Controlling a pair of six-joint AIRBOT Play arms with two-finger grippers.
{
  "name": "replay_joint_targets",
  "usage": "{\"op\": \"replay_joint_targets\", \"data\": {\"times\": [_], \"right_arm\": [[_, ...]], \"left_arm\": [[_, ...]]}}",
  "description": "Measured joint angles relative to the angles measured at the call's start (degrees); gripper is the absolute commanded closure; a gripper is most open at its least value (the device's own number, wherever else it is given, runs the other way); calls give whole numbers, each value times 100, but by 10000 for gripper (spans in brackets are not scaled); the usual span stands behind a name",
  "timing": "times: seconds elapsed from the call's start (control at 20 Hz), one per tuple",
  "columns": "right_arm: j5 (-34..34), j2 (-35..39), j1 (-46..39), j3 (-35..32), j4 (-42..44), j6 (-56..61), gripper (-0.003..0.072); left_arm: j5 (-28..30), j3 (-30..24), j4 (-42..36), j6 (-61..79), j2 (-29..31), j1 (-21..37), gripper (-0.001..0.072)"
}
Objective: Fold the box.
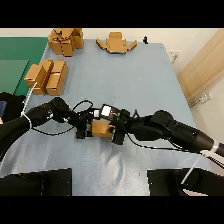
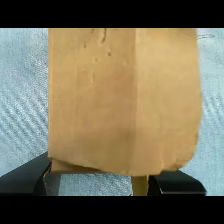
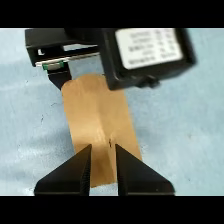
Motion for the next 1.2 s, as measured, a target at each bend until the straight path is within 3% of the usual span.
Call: {"op": "replay_joint_targets", "data": {"times": [0.2, 0.4, 0.45, 0.55, 0.6, 0.95, 1.2], "right_arm": [[979, 522, -236, -693, 170, 251, 523], [1445, 446, -306, -905, 326, -671, 519], [1405, 374, -313, -855, 437, -957, 480], [1099, 216, -317, -612, 774, -1368, 303], [850, 149, -321, -459, 964, -1517, 286], [2, -275, -343, 63, 1480, -1873, 298], [107, -820, -339, 127, 1464, -1921, 314]], "left_arm": [[-2, 0, -2, 0, 0, 0, 475], [-2, 0, -2, 0, 0, 0, 475], [-2, 0, -2, 0, 0, 0, 475], [-2, 0, -2, 0, 0, 0, 475], [-2, 0, -2, 0, 0, 0, 475], [-4, 0, -2, 0, 0, -2, 475], [-2, 0, -2, -2, 0, 0, 475]]}}
